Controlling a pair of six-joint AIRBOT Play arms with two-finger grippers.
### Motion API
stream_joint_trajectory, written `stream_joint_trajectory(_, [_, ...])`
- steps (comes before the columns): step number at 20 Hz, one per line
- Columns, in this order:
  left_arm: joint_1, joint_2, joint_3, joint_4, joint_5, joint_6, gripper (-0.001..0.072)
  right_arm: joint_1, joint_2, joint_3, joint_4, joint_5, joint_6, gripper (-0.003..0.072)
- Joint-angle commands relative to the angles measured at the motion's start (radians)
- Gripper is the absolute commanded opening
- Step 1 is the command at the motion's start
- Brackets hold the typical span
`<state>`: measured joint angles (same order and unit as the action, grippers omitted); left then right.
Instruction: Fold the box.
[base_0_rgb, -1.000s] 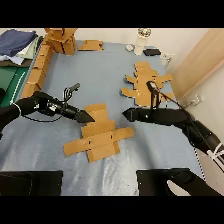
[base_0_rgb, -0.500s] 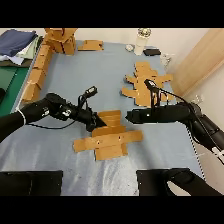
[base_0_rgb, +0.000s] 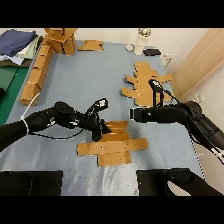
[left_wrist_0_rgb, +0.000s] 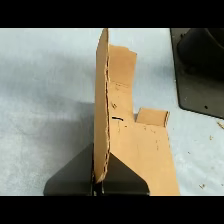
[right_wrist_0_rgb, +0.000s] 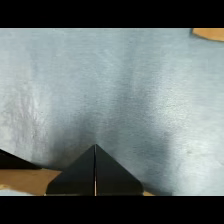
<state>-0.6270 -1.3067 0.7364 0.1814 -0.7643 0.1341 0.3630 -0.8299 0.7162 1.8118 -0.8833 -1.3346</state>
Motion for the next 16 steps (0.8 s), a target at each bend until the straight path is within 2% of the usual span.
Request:
stream_joint_trajectory(1, [-0.016, 0.059, -0.035, -0.092, 0.075, 0.123, 0.0012, 0.0, 0.0, 0.001, -0.025, 0.004, 0.019, 0.0002])
stream_joint_trajectory(4, [-0.029, 0.074, -0.088, -0.118, 0.079, 0.229, 0.0012, 0.0, 0.0, 0.001, -0.026, 0.029, 0.03, 0.0002])
stream_joint_trajectory(7, [-0.056, 0.073, -0.128, -0.118, 0.152, 0.264, 0.0012, 0.0, -0.005, 0.001, -0.025, 0.06, 0.03, 0.0002])
stream_joint_trajectory(14, [-0.06, 0.071, -0.153, -0.114, 0.149, 0.267, 0.0013, 0.001, -0.007, -0.048, -0.009, 0.098, 0.03, 0.0002])
stream_joint_trajectory(16, [-0.06, 0.071, -0.154, -0.114, 0.116, 0.257, 0.0014, 0.001, -0.006, -0.063, -0.008, 0.098, 0.03, 0.0002])
